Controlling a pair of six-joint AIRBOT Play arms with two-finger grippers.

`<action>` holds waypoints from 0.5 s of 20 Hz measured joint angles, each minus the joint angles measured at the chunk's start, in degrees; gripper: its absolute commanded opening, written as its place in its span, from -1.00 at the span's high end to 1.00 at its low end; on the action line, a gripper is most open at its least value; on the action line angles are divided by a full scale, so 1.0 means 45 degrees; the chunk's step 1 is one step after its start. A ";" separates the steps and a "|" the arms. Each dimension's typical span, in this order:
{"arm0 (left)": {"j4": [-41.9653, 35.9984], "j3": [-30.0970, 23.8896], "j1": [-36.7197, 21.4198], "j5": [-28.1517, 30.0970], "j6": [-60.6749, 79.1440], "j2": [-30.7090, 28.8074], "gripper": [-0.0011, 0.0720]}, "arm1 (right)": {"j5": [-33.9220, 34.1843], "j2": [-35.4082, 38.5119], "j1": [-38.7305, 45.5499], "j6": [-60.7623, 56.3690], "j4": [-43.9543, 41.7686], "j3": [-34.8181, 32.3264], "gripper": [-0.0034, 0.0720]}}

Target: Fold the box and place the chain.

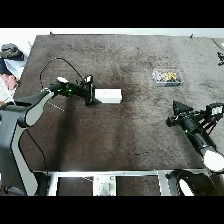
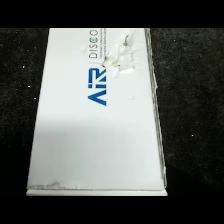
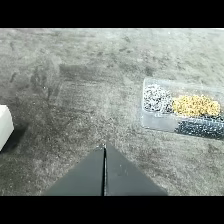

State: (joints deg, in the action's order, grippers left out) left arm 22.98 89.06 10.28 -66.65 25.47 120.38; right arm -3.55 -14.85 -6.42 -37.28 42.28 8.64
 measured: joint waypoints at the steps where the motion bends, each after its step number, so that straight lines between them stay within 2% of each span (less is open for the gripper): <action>1: -0.0097 0.0063 0.0000 -0.0005 -0.0078 0.0005 0.94 | 0.0000 0.0049 0.0000 -0.0005 0.0000 -0.0029 0.88; 5: -0.0471 0.0986 -0.0010 -0.0588 -0.1039 0.0005 0.94 | 0.0087 0.0131 0.0000 -0.0005 0.0000 -0.0107 0.88; 10: -0.0665 0.3303 -0.0282 -0.0947 -0.4260 -0.0010 0.96 | 0.0287 0.0151 0.0000 -0.0005 0.0000 -0.0121 0.88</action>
